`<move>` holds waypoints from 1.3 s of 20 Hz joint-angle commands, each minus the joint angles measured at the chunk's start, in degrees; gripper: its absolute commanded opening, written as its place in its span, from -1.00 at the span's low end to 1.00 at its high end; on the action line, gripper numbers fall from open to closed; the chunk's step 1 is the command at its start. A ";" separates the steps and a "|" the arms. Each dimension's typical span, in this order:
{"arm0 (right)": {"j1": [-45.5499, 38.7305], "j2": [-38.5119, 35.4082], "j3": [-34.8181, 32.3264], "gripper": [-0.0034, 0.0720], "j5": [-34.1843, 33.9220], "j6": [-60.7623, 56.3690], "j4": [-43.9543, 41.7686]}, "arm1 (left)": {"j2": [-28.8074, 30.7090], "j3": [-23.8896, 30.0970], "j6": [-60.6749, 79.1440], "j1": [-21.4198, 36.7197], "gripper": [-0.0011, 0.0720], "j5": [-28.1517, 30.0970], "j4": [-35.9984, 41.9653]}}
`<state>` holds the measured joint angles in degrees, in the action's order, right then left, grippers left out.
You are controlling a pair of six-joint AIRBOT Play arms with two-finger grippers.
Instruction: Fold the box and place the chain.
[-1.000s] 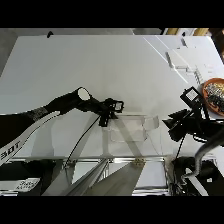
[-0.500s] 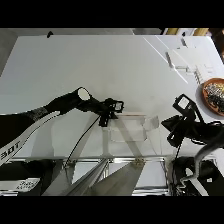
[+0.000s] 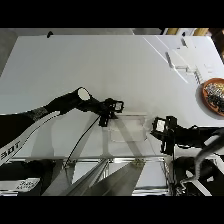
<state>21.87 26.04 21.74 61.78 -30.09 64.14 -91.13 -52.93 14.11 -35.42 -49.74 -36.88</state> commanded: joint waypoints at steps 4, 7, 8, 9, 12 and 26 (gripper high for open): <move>4.13 0.28 -0.33 -0.81 -1.33 1.44 1.33 | -0.04 0.02 0.00 -0.02 -0.94 -0.02 0.00; 4.13 0.28 -0.33 -0.81 -1.36 1.42 1.36 | -0.04 0.02 0.00 -0.02 -0.94 -0.02 0.00; 4.13 0.28 -0.33 -0.81 -1.36 1.40 1.38 | -0.04 0.02 0.00 -0.02 -0.94 -0.02 0.00; 4.13 0.28 -0.33 -0.81 -1.36 1.40 1.38 | -0.04 0.02 0.00 -0.02 -0.94 -0.02 0.00; 4.13 0.28 -0.33 -0.81 -1.46 -1.73 1.46 | -0.04 0.02 0.00 -0.04 -0.94 -0.04 0.24; 4.13 0.28 -0.33 -0.76 -5.68 -15.10 5.70 | 4.04 -0.04 -9.68 -0.04 -0.96 0.44 -7.06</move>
<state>25.93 26.28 21.43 56.88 -43.81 69.45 -89.01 -52.86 8.91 -35.48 -49.98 -40.69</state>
